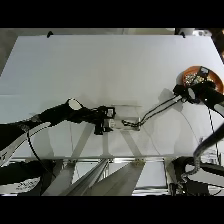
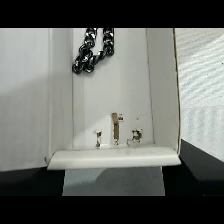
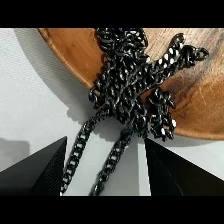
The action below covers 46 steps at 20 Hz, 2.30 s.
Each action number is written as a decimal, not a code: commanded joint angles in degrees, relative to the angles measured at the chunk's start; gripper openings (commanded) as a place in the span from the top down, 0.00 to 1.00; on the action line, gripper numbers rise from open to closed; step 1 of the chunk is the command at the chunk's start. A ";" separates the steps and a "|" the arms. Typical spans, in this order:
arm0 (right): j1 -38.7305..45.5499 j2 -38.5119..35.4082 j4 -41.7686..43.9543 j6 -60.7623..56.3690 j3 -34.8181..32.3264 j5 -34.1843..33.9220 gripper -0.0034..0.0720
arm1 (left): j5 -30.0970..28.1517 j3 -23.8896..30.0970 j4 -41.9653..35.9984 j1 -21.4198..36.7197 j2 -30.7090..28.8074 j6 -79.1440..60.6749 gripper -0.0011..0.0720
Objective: Fold the box and place the chain.
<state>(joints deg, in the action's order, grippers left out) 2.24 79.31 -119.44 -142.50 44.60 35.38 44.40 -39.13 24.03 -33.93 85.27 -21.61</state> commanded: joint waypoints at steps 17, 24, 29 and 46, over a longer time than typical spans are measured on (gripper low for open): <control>-6.14 0.85 -4.81 4.66 0.22 4.59 0.94 | -0.02 -0.02 0.00 0.02 0.00 -0.02 0.52; -17.59 -13.29 -4.74 12.57 0.20 17.20 0.94 | -0.02 -0.02 0.00 0.02 0.00 -0.02 0.52; -32.11 -26.71 -2.67 12.39 0.20 28.48 0.94 | 0.00 -0.02 0.00 0.02 0.00 -0.02 0.52; -66.23 -30.77 9.27 -6.23 0.20 8.28 0.94 | -0.02 -0.02 0.00 0.02 0.00 -0.02 0.52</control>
<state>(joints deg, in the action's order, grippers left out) -62.54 47.77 -112.09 -146.47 44.75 52.49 44.40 -39.13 24.01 -33.93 85.27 -21.61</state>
